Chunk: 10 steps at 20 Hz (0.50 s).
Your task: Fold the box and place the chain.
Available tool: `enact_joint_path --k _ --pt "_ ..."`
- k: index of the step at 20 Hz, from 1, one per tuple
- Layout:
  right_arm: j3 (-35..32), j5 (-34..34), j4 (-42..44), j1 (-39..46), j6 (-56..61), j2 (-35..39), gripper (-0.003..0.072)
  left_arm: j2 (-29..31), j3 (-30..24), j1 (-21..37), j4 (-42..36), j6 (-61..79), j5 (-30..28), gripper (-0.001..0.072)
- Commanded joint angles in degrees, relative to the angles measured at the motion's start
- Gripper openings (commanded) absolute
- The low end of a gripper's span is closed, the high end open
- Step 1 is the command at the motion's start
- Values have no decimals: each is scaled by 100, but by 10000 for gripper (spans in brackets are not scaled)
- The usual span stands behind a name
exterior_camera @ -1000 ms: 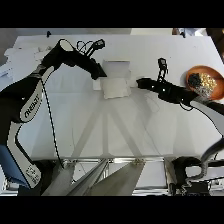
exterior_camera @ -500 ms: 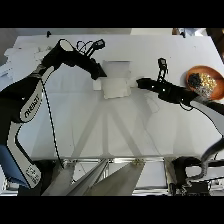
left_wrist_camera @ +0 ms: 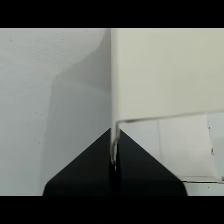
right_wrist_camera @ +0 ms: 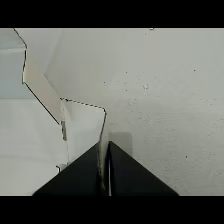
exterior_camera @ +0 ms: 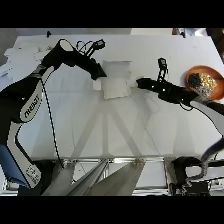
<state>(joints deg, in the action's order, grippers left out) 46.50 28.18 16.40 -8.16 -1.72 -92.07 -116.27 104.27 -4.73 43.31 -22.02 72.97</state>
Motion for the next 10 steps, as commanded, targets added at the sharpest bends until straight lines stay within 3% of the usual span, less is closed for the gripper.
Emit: enact_joint_path --k 1,3,10 --pt "0 11 -7 -2 -17 4 240 4 2 0 0 20 -22 10" --pt "0 57 -7 15 -7 57 374 4 4 0 -2 22 22 8" --pt "0 599 -20 643 -7 1106 400 245 2 -28 -404 448 743 -2"
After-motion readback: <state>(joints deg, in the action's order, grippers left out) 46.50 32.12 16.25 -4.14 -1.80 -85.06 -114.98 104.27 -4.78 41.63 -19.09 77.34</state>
